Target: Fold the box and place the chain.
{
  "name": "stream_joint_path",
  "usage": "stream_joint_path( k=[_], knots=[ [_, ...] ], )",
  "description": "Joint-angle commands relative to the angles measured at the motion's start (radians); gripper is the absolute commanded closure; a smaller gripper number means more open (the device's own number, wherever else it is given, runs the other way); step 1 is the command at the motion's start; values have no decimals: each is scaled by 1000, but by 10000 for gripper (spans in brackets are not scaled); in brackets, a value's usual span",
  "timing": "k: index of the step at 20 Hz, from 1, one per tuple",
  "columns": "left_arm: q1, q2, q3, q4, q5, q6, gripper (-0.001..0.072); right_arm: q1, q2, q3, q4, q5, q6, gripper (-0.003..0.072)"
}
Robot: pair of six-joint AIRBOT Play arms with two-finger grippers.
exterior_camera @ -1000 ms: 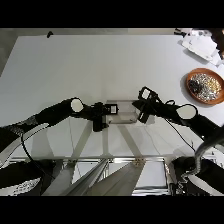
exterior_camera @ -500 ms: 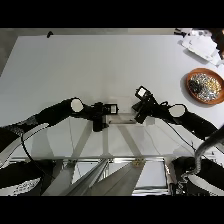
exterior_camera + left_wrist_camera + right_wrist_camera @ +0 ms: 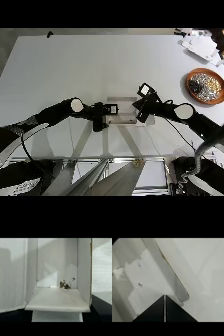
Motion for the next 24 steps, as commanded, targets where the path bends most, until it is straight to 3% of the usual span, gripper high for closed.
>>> stream_joint_path(
  k=[1,5,7,9,11,14,19,24],
  knots=[
    [-1,0,0,-1,0,0,696,0,117,4,-137,164,14,671],
    [-1,0,0,-1,0,0,697,-84,164,3,-308,402,2,672],
    [-1,0,0,-1,0,0,696,-151,163,0,-419,457,3,671],
    [-1,0,0,-1,0,0,696,-180,163,-7,-457,441,-7,659],
    [-1,0,0,-1,0,0,696,-169,152,-18,-358,371,-134,512],
    [-1,0,0,-1,0,0,697,-129,85,-30,-309,294,-271,504],
    [-1,0,0,-1,0,0,696,-72,-70,-29,-308,267,-287,504],
    [-1,0,0,-1,0,0,696,-53,-109,-29,-267,204,-328,502]
  ],
)
